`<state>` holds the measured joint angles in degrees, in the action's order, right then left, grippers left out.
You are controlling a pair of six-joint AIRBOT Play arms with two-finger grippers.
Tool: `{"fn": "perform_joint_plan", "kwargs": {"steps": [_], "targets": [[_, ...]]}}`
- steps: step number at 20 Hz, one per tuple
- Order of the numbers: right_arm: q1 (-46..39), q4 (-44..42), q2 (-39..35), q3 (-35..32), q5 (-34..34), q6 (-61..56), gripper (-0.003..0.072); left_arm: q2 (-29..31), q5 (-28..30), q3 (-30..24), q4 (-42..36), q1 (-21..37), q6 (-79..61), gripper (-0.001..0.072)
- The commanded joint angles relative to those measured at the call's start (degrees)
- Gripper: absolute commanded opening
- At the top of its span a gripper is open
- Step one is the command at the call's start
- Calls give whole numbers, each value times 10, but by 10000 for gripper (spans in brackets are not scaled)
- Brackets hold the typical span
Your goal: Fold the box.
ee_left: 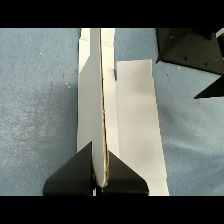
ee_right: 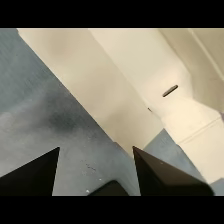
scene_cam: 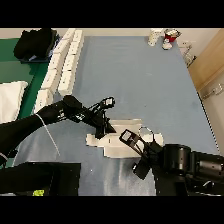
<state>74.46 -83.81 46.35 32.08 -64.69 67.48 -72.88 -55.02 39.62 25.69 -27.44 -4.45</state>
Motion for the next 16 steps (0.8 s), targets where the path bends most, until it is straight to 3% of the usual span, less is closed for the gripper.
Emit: {"fn": "perform_joint_plan", "kwargs": {"steps": [1,7,16], "targets": [[17,19,31,-32,24,68,708,0,0,0,0,0,0,12],[2,156,57,-37,88,14,719,0,0,0,0,0,0,12],[-20,191,7,-20,70,-11,720,0,0,0,0,0,0,12]]}}
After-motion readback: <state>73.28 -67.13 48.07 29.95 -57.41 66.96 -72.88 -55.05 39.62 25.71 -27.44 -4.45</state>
